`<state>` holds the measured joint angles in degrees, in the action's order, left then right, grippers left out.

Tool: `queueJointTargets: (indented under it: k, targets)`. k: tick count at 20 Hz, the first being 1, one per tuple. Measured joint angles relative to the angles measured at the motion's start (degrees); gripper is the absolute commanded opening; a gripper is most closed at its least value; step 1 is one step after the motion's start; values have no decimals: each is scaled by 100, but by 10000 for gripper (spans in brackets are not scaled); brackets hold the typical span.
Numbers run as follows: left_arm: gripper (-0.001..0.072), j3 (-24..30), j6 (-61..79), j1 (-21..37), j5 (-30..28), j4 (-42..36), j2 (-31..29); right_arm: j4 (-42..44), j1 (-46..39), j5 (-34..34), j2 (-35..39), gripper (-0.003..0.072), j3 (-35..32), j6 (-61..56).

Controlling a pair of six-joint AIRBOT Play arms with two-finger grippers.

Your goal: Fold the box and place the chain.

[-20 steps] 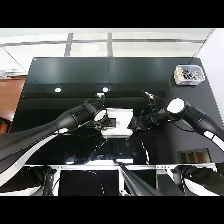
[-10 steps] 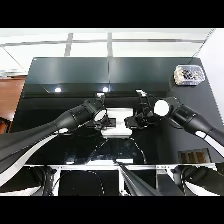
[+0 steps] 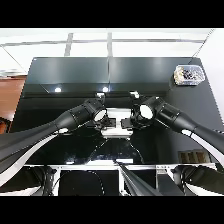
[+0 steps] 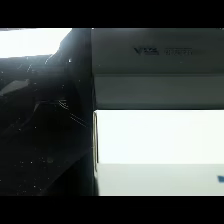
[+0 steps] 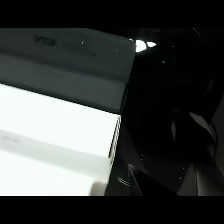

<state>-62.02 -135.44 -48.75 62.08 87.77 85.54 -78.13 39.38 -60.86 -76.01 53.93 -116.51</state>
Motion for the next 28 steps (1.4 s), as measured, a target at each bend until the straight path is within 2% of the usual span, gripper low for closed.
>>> queueJointTargets:
  k: [3, 4, 12, 13, 14, 15, 16, 20, 21, 22, 23, 25, 26, 27, 28]
  targets:
    - [23, 0, -2, 0, 2, 0, 0, -166, 94, -9, -162, 362, 101, -365]
    - [23, 0, 0, 0, 2, 0, 0, -190, 116, -17, -208, 272, 125, -466]
    - [23, 0, 0, 0, 4, 0, 0, -330, 251, -42, -400, 250, 175, -1117]
    - [23, 0, 0, 0, 4, 0, 0, -334, 269, -52, -426, 207, 175, -1152]
    - [23, 0, 0, 0, 4, 0, 0, -343, 286, -76, -448, 122, 175, -1180]
    - [23, 0, 0, 0, 4, 0, 0, -361, 297, -103, -470, 97, 175, -1226]
    - [23, 0, 0, 0, 4, 0, 0, -378, 304, -118, -485, 12, 175, -1252]
    - [23, 0, -15, 0, 17, -2, 0, -396, 319, -142, -511, 13, 179, -1364]
    - [23, 0, -15, 0, 15, 0, 0, -393, 319, -144, -511, 48, 179, -1386]
    - [23, 0, -13, 0, 15, 0, 0, -391, 319, -149, -516, 265, 181, -1390]
    - [23, 0, 4, 0, 11, 0, 0, -376, 319, -186, -529, 309, 190, -1397]
    - [23, 0, 4, 0, 11, 0, 0, -350, 315, -162, -525, 307, 245, -1405]
    - [23, 0, 4, 0, 11, 0, 0, -352, 315, -166, -522, 278, 271, -1405]
    - [23, 0, 2, 0, 11, 0, 0, -356, 315, -179, -525, 160, 284, -1408]
    - [23, 0, 2, 0, 11, 0, 0, -356, 315, -177, -527, 118, 299, -1410]
